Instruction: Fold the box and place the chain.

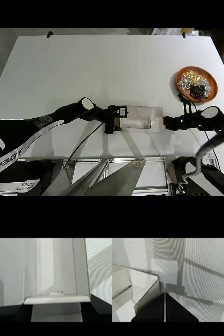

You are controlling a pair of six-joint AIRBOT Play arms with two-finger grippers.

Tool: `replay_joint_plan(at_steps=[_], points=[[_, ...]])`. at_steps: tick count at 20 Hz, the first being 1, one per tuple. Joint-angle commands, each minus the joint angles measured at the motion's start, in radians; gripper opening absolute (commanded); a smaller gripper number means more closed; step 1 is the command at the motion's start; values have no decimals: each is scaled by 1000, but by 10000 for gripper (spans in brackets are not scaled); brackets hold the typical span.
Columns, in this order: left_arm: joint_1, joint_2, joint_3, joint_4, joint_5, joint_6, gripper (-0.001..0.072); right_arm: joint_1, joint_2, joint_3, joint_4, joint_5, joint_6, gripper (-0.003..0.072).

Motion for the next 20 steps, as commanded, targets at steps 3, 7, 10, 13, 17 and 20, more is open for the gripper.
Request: replay_joint_plan(at_steps=[3,7,10,13,17,20], points=[[1,0,1,0,0,0,390,0,-13,-5,27,2,-1,16],[1,0,1,0,0,0,390,0,-11,-19,85,6,-37,16],[1,0,0,0,0,0,390,-1,35,-19,122,24,-64,17],[1,0,0,0,0,0,390,0,100,-19,150,45,-68,100],[1,0,0,0,0,0,390,30,150,-21,201,60,-68,184],[1,0,1,0,0,0,390,108,149,-22,206,26,-44,225]])
